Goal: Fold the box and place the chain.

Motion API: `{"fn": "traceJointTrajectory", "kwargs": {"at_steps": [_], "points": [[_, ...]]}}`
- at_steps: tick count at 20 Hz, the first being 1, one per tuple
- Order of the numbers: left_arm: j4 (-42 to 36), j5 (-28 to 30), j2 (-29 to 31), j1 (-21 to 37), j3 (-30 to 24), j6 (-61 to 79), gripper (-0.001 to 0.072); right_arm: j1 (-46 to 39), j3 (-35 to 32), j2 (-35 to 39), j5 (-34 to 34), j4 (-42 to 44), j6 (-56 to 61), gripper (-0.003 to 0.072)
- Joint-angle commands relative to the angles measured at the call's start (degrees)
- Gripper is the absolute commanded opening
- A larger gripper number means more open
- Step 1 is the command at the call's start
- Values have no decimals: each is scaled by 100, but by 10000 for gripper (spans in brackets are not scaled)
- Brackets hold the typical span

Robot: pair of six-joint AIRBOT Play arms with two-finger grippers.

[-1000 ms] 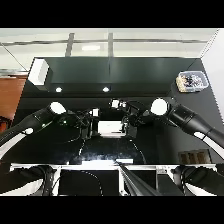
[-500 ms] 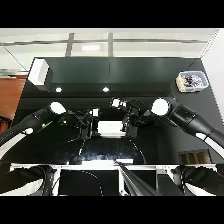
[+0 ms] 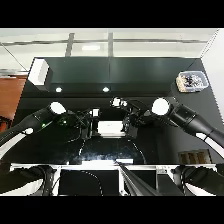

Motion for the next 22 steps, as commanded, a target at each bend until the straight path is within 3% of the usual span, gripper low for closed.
{"fn": "traceJointTrajectory", "kwargs": {"at_steps": [1,11,17,19,22], "points": [[-4,4,-2,-2,2,-7,402,2,0,-13,31,-173,50,389],[-4,4,-2,-2,2,-7,402,0,2,-114,28,-170,146,389],[-4,4,-2,-2,2,-7,402,-603,17,684,317,-162,2463,383],[-4,4,-2,-2,2,-7,402,-914,-92,695,654,157,3027,35],[-4,7,-2,-2,2,-4,402,-1012,-682,610,245,1478,3029,1]]}}
